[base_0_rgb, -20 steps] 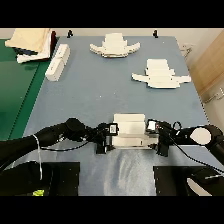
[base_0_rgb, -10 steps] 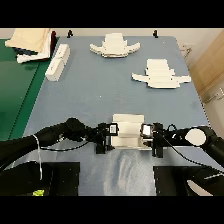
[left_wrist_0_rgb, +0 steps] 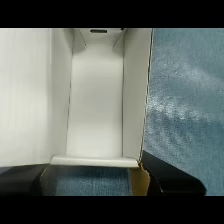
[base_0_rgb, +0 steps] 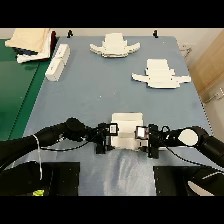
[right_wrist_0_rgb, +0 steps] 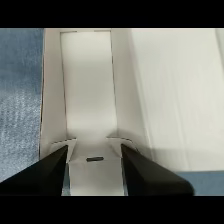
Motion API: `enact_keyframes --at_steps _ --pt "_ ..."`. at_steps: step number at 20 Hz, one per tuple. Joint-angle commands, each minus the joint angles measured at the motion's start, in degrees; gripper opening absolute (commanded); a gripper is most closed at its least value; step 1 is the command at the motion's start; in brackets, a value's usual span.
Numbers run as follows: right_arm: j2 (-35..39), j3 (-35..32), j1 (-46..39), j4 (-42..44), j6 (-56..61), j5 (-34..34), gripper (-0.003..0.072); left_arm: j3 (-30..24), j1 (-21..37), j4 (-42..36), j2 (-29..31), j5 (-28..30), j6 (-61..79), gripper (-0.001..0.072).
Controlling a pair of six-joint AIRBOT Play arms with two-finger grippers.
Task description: Fold the box.
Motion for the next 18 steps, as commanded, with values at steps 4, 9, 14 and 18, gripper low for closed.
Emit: enact_keyframes --at_steps 4,9,14,18 --pt "-0.59 -0.02 0.37 -0.20 0.09 -0.70 0.0675 0.02 0.00 0.04 0.00 0.02 0.00 0.0594" --pt "-0.07 1.90 0.35 -8.48 16.63 6.91 0.0353 0.02 0.00 0.04 0.00 0.02 0.00 0.0594" --pt "4.28 9.22 0.02 -32.89 55.95 22.64 0.0003 0.02 0.00 0.04 0.00 0.02 0.00 0.0594" --pt "6.10 10.80 -7.76 -56.15 86.53 29.27 0.0002 0.02 0.00 0.04 0.00 0.02 0.00 0.0594"
